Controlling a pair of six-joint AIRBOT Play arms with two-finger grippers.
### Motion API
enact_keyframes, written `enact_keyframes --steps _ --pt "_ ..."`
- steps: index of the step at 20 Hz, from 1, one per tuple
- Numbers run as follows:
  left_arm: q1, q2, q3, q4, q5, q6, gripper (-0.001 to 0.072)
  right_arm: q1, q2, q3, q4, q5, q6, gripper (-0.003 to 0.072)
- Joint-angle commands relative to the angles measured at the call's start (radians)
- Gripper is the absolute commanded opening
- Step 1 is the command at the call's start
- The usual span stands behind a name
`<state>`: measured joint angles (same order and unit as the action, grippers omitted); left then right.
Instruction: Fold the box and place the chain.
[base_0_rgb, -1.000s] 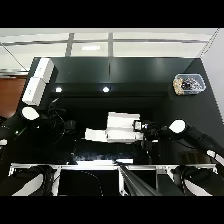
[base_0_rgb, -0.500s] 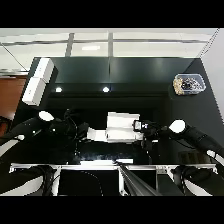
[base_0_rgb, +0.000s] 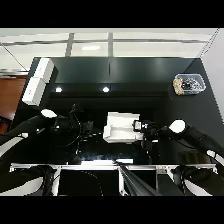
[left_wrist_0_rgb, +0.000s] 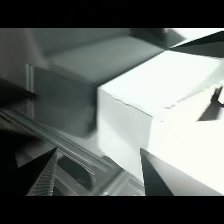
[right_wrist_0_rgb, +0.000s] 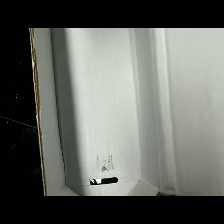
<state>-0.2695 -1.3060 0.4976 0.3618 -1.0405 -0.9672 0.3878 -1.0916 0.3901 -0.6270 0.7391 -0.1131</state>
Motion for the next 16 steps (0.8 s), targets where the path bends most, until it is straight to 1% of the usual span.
enact_keyframes --steps 1,4,7,9,11,13,16 --pt "-0.003 0.0 0.053 0.033 -0.05 -0.04 0.0581 0.001 0.0 0.0 -0.002 0.001 0.0 0.0171" --pt "-0.008 0.003 0.095 0.034 -0.072 -0.064 0.0581 0.001 0.0 0.0 -0.002 0.001 0.0 0.0171" --pt "-0.058 0.029 0.135 0.057 -0.048 -0.114 0.0578 0.001 0.0 0.0 -0.002 0.001 0.0 0.017" --pt "-0.125 0.06 0.163 0.158 0.022 -0.24 0.0577 0.001 0.0 0.0 -0.002 0.001 0.0 0.0171" --pt "-0.201 0.08 0.182 0.275 0.09 -0.428 0.0577 0.001 0.0 0.0 -0.002 0.001 0.0 0.017" --pt "-0.27 0.079 0.195 0.363 0.111 -0.568 0.0577 0.001 0.0 0.0 -0.002 0.001 0.0 0.0171" --pt "-0.343 0.079 0.195 0.439 0.156 -0.668 0.0577 0.001 0.0 0.0 -0.002 0.001 0.0 0.0171"
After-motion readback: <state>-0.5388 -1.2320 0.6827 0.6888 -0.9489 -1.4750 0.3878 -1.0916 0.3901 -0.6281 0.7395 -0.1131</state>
